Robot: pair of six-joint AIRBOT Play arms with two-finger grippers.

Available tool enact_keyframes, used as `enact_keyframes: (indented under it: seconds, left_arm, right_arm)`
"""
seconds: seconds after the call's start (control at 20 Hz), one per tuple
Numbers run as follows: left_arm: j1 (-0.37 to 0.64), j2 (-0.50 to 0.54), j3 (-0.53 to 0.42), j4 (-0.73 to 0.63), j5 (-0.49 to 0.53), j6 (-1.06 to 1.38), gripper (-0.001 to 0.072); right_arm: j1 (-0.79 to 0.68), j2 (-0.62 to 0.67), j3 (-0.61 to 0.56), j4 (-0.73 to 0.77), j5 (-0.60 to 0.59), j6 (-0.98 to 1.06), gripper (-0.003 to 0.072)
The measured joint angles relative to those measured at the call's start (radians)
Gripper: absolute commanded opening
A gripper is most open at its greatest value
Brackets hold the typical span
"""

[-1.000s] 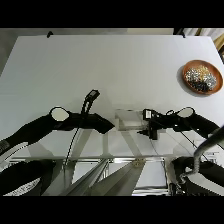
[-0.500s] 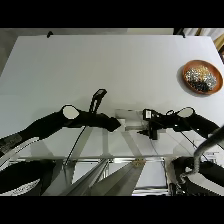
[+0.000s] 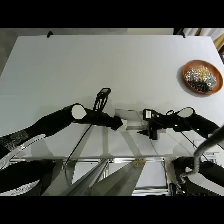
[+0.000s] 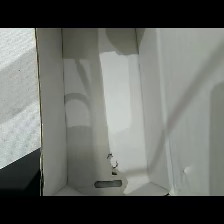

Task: Fold the box and place the chain.

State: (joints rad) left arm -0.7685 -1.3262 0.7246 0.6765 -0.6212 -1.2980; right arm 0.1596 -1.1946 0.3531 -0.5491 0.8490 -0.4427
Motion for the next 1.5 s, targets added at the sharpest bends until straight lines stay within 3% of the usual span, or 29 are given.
enact_keyframes:
  seconds: [0.4,0.85,1.45,1.5]
  left_arm:
    - [-0.063,-0.085,0.211,0.371,-0.172,-0.380,0.0536]
    - [-0.093,-0.126,0.308,0.518,-0.289,-0.608,0.0525]
    - [-0.151,-0.277,0.542,0.636,-0.593,-0.924,0.0502]
    - [-0.152,-0.283,0.550,0.649,-0.605,-0.952,0.0468]
  right_arm:
    - [0.000,0.000,0.000,0.000,0.000,0.000,0.0343]
    - [0.000,0.000,0.000,0.000,0.000,0.000,0.0343]
    - [0.000,0.000,0.000,0.000,0.000,0.000,0.0343]
    - [0.000,0.000,0.000,0.000,0.000,0.000,0.0343]
